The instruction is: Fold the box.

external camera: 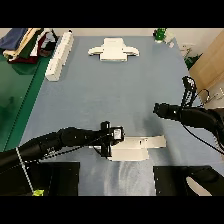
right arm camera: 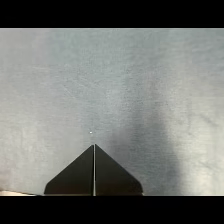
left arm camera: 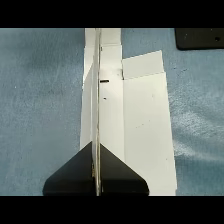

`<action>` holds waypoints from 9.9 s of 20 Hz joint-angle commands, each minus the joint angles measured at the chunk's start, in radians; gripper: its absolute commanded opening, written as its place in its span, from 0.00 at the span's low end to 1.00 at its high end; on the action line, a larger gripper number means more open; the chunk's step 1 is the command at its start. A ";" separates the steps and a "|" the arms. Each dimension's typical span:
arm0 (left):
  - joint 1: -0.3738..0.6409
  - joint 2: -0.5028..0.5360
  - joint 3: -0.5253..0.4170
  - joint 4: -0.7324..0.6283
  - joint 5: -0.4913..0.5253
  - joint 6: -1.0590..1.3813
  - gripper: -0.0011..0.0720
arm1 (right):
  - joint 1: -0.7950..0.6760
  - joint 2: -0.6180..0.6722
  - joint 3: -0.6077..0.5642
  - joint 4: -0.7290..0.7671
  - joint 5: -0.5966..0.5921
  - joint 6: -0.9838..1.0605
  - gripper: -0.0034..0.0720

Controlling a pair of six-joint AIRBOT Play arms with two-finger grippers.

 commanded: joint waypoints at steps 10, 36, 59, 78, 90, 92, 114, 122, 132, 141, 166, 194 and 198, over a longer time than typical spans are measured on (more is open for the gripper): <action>0.131 -0.026 0.067 -0.002 -0.124 -0.011 0.03 | 0.000 0.001 0.000 -0.003 -0.063 0.000 0.05; 0.170 -0.118 0.135 -0.010 -0.292 0.034 0.03 | 0.000 0.000 0.000 -0.014 -0.059 0.000 0.05; 0.199 -0.169 0.167 -0.016 -0.357 0.036 0.04 | 0.000 0.000 0.000 -0.015 -0.059 0.000 0.05; 0.200 -0.175 0.168 -0.017 -0.368 0.007 0.04 | 0.077 0.283 0.016 0.120 -0.640 0.068 0.05; 0.200 -0.175 0.168 -0.017 -0.368 0.007 0.04 | 1.044 0.085 -0.097 -0.265 -0.314 -0.199 0.99; 0.200 -0.175 0.168 -0.017 -0.368 0.007 0.04 | 1.091 -0.025 -0.097 -0.346 -0.236 -0.199 0.99; 0.200 -0.175 0.168 -0.017 -0.368 0.007 0.04 | 1.095 -0.230 0.103 -0.694 -0.593 0.388 0.98; 0.200 -0.175 0.168 -0.017 -0.368 0.007 0.03 | 0.980 0.089 -0.130 -0.716 -0.286 0.175 1.00; 0.200 -0.175 0.168 -0.017 -0.368 0.007 0.04 | 0.328 0.171 -0.243 0.100 -0.105 -0.967 1.00; 0.200 -0.175 0.168 -0.017 -0.367 0.007 0.03 | 0.068 -0.167 -0.086 0.394 -0.265 -1.500 1.00; 0.200 -0.175 0.168 -0.017 -0.368 0.007 0.04 | 0.031 -0.131 -0.200 0.481 -0.273 -1.735 0.99; 0.200 -0.175 0.168 -0.017 -0.368 0.007 0.04 | 0.106 -0.236 -0.225 0.435 -0.171 -1.733 0.70; 0.200 -0.175 0.168 -0.017 -0.368 0.007 0.03 | 0.106 -0.236 -0.225 0.435 -0.174 -1.733 0.69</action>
